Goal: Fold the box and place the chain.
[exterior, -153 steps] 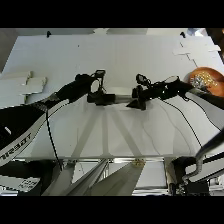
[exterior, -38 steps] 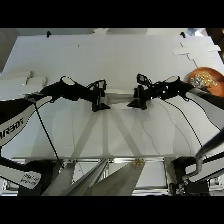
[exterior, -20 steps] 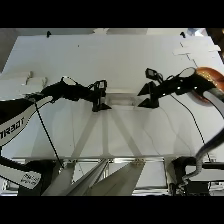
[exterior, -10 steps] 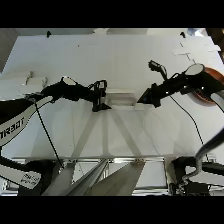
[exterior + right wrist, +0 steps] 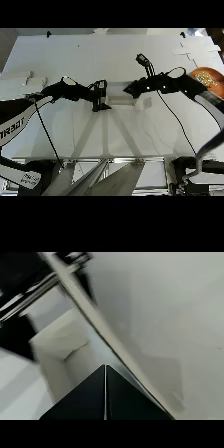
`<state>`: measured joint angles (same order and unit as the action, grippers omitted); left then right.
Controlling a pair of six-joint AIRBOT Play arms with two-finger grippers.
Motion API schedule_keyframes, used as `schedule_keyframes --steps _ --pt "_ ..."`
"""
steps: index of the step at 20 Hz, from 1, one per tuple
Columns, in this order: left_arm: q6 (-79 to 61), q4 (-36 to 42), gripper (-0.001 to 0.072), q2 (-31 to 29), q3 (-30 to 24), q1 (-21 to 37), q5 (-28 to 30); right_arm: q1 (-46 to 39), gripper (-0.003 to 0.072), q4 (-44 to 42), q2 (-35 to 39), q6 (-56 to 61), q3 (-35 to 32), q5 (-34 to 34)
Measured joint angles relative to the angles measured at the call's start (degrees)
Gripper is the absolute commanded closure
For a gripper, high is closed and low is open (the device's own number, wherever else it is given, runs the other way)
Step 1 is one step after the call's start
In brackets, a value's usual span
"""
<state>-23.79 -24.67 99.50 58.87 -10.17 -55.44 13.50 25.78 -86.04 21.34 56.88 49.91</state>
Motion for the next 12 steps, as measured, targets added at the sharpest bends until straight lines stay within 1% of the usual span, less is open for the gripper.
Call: schedule_keyframes --steps 2,5,8,12 --pt "0.0 0.0 0.0382 0.0 0.0 0.0 0.0 0.3 0.0683 -1.1 -1.6 1.3 0.0 -2.4" --pt "0.1 0.0 0.0382 0.0 0.0 0.0 0.0 0.4 0.0682 -1.6 -3.4 2.2 0.0 -3.8" --pt "0.0 0.0 0.0382 0.0 0.0 0.0 0.0 0.5 0.0682 -1.0 -4.2 2.6 0.0 -3.9" --pt "-0.2 -0.1 0.0382 0.0 0.0 0.0 0.0 0.5 0.0681 -1.0 -3.5 2.7 0.0 -1.3"
